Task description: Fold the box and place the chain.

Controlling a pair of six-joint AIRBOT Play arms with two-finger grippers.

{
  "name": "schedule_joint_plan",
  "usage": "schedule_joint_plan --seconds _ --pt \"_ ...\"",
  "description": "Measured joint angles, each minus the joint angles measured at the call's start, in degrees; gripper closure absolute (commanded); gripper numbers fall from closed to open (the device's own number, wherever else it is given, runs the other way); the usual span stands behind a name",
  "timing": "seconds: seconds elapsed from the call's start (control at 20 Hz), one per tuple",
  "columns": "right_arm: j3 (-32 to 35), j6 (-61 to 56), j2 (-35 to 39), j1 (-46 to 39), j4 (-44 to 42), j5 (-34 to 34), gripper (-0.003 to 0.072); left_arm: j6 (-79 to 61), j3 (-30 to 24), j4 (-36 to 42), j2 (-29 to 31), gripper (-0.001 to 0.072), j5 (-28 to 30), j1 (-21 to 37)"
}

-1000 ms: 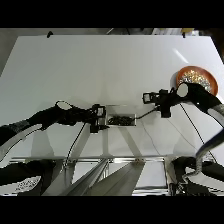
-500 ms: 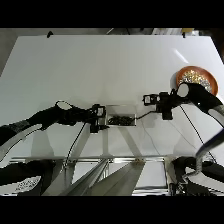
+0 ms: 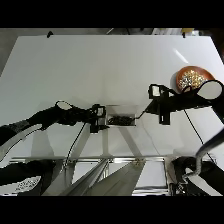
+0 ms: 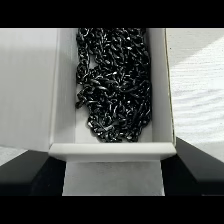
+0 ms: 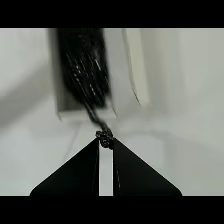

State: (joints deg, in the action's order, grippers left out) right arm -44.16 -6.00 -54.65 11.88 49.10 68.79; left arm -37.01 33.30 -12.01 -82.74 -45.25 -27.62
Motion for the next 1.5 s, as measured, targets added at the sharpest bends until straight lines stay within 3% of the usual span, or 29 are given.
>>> schedule_joint_plan --seconds 0.25,0.4,0.6,0.65,0.7,0.75,0.9,1.0,1.05,1.25,1.5 --pt "0.0 -0.11 1.9 10.86 -7.78 -6.27 0.067 0.0 0.0 -0.02 0.0 0.0456 0.0 0.0" --pt "0.0 -0.15 1.57 15.63 -8.2 -12.94 0.067 0.0 0.0 -0.02 0.0 0.0456 0.0 0.0" --pt "0.0 -4.11 -2.36 18.08 -6.34 -16.74 0.0663 0.0 0.0 -0.02 0.0 0.0456 0.0 0.0" --pt "0.0 -6.01 -3.74 18.34 -5.51 -17.18 0.0582 0.0 0.0 -0.02 0.0 0.0456 0.0 0.0" --pt "0.0 -7.56 -4.94 18.51 -4.83 -17.31 0.0451 0.0 0.0 -0.02 0.0 0.0456 0.0 0.0" --pt "-0.04 -8.57 -5.77 18.64 -4.24 -17.31 0.0412 0.0 0.0 -0.02 0.0 0.0456 0.0 0.0" --pt "-1.68 -11.08 -7.15 18.67 -3.26 -16.74 0.0437 0.0 0.0 0.0 0.0 0.0456 0.0 0.0" --pt "-4.7 -13.77 -7.61 18.01 -2.73 -15.63 0.0644 0.0 0.0 -0.02 0.0 0.0456 0.0 0.0" --pt "-6.49 -15.26 -7.76 17.44 -2.19 -15.37 0.0669 0.0 0.0 -0.02 0.0 0.0456 0.0 0.0" --pt "-12.81 -20.39 -9.57 14.71 2.8 -15.17 0.0669 0.0 0.0 0.0 0.0 0.0456 0.0 0.0" --pt "-15.06 -27.28 -16.39 14.49 9.03 -13.6 0.0669 0.0 0.0 -0.02 0.0 0.0456 0.0 0.0"
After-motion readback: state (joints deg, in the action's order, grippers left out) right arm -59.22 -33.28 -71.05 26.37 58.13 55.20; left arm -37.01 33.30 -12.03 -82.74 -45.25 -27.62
